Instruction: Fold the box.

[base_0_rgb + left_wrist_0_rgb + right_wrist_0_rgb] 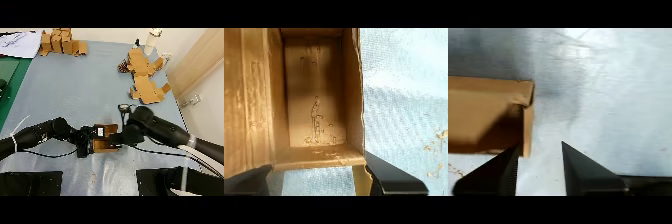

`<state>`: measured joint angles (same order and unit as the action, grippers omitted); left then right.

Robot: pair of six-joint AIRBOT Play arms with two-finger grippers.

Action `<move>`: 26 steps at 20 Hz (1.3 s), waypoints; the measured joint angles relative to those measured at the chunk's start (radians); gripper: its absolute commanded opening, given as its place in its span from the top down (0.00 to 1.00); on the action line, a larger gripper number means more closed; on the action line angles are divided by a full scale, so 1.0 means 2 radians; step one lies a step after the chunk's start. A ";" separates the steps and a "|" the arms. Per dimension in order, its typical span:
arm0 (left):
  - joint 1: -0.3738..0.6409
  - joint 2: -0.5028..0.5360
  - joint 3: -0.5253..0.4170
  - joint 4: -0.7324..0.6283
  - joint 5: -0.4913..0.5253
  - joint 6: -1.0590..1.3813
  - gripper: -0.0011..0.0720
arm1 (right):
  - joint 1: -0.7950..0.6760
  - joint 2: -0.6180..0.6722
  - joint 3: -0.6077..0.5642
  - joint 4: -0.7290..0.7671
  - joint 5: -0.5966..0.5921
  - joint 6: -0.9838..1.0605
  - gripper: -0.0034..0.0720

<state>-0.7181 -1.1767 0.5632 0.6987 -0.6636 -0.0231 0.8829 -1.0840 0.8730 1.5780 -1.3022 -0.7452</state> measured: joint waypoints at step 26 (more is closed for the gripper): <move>0.000 0.000 0.000 0.000 0.000 0.000 0.35 | -0.273 -0.089 -0.058 0.558 0.030 -0.803 0.95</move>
<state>-0.7181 -1.1767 0.5632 0.6987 -0.6643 -0.0235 0.3370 -1.2629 0.7563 2.6938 -1.2419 -2.3505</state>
